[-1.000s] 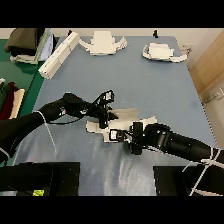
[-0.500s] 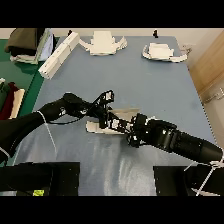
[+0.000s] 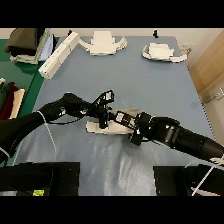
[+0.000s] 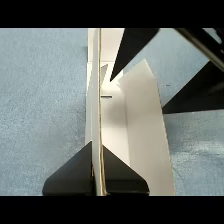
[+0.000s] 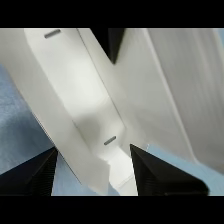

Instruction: Fold the box.

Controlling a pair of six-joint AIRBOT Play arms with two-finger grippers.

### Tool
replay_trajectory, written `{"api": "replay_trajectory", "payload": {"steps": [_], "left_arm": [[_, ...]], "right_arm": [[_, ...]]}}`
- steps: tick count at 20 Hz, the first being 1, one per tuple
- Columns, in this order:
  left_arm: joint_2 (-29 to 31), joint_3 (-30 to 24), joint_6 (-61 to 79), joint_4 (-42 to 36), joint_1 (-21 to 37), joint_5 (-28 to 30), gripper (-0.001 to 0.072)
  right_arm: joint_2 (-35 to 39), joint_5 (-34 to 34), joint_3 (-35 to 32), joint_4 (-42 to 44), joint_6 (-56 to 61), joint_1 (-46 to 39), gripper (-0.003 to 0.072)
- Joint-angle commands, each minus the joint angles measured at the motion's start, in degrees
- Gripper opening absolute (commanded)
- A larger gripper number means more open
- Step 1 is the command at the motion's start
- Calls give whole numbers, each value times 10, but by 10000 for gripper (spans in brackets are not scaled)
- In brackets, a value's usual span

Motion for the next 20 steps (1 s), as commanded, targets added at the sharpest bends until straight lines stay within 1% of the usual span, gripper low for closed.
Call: {"api": "replay_trajectory", "payload": {"steps": [1, 2, 3, 4, 7, 9, 11, 14, 15, 16, 17, 20], "left_arm": [[0, 0, 0, 0, 0, 0, 14], [0, 0, 0, 0, 0, 0, 14], [0, 0, 0, 0, 0, 0, 14], [0, 0, 0, 0, 0, 0, 14], [0, 0, 0, 0, 0, 0, 14], [0, 0, 0, 0, 0, 0, 14], [0, 0, 0, 0, 0, 0, 15], [0, 0, 0, 0, 0, 0, 14], [0, 0, 0, 0, 0, 0, 14], [0, 0, 0, 0, 0, 0, 14], [0, 0, 0, 0, 0, 0, 14], [0, 0, 0, 0, 0, 0, 14]], "right_arm": [[9, 7, -5, 122, -162, -70, 720], [16, 0, -10, 148, -226, -90, 720], [24, -5, -13, 167, -258, -108, 720], [32, -3, -14, 181, -275, -124, 720], [55, -9, -14, 184, -303, -158, 720], [56, -23, -14, 216, -362, -182, 720], [42, -31, -14, 311, -484, -223, 720], [0, -4, -13, 530, -726, -308, 720], [-14, 2, -13, 583, -790, -329, 720], [-30, 7, -13, 621, -840, -343, 720], [-46, 8, -13, 636, -866, -350, 720], [-87, 5, -3, 657, -906, -354, 720]]}}
